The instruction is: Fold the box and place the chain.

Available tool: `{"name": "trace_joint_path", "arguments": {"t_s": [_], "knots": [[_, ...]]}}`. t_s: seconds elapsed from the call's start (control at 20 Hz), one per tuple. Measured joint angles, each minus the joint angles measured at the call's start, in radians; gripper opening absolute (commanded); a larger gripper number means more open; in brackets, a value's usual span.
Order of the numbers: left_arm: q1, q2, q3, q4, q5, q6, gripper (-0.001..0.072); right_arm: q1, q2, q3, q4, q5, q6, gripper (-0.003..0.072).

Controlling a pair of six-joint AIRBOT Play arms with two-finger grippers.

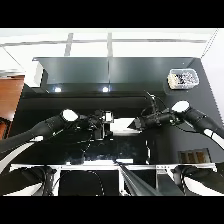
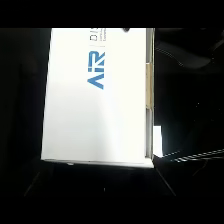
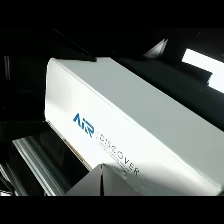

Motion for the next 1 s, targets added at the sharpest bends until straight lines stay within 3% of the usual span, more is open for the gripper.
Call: {"name": "trace_joint_path", "arguments": {"t_s": [0.15,0.25,0.5,0.7,0.85,1.0], "knots": [[0.000,0.001,0.000,0.003,-0.004,-0.012,0.0344,-0.024,0.021,0.056,-0.038,0.056,-0.011,0.0013],[0.000,0.006,0.000,0.008,-0.008,-0.053,0.0712,-0.064,0.057,0.097,-0.045,0.119,-0.011,0.0013],[0.002,0.097,0.001,0.061,-0.016,-0.209,0.0712,-0.286,0.192,0.142,-0.158,0.210,0.027,0.0013],[0.002,0.204,0.047,0.146,-0.093,-0.394,0.0710,-0.473,0.262,0.148,-0.232,0.260,0.042,0.0013],[-0.019,0.159,0.142,0.171,-0.122,-0.512,0.0710,-0.524,0.281,0.150,-0.245,0.237,0.043,0.0013],[-0.053,0.019,0.271,0.182,-0.155,-0.586,0.0711,-0.536,0.287,0.151,-0.251,0.213,0.045,0.0013]]}}
